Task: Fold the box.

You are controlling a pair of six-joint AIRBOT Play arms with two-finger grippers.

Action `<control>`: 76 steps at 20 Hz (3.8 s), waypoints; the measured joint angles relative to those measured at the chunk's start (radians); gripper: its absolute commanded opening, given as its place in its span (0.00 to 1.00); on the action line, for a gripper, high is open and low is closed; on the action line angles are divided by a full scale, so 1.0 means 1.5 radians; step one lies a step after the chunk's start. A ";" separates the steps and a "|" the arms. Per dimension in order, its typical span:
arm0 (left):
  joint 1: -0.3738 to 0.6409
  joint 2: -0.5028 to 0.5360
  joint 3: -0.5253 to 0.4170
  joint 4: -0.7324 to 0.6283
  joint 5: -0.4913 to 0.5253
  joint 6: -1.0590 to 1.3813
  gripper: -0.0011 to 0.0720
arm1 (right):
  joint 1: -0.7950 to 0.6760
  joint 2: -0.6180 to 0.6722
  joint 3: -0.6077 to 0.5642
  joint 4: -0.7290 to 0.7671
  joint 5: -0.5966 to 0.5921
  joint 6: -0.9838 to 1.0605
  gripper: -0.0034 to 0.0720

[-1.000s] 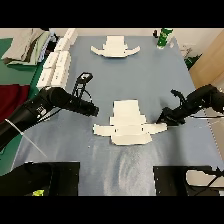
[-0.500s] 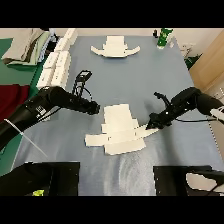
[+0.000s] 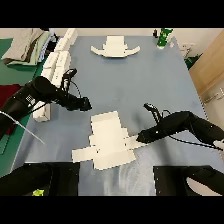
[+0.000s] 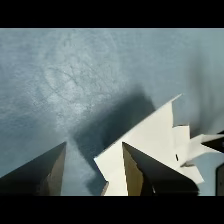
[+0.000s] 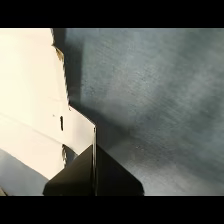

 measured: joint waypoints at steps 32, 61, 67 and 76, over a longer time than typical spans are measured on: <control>0.066 -0.236 -0.049 -0.341 -0.241 0.554 0.04 | 0.022 0.063 -0.014 -0.021 0.065 0.002 0.08; -0.382 0.156 -0.292 -0.236 0.396 0.719 0.04 | 0.021 0.087 0.144 -0.505 0.171 0.531 0.53; -0.386 0.158 -0.310 -0.240 0.401 0.710 0.04 | 0.021 0.087 0.128 -0.494 0.176 0.533 0.53; -0.254 0.148 -0.234 -0.245 0.343 0.856 0.04 | 0.022 0.087 0.126 -0.481 0.178 0.533 0.41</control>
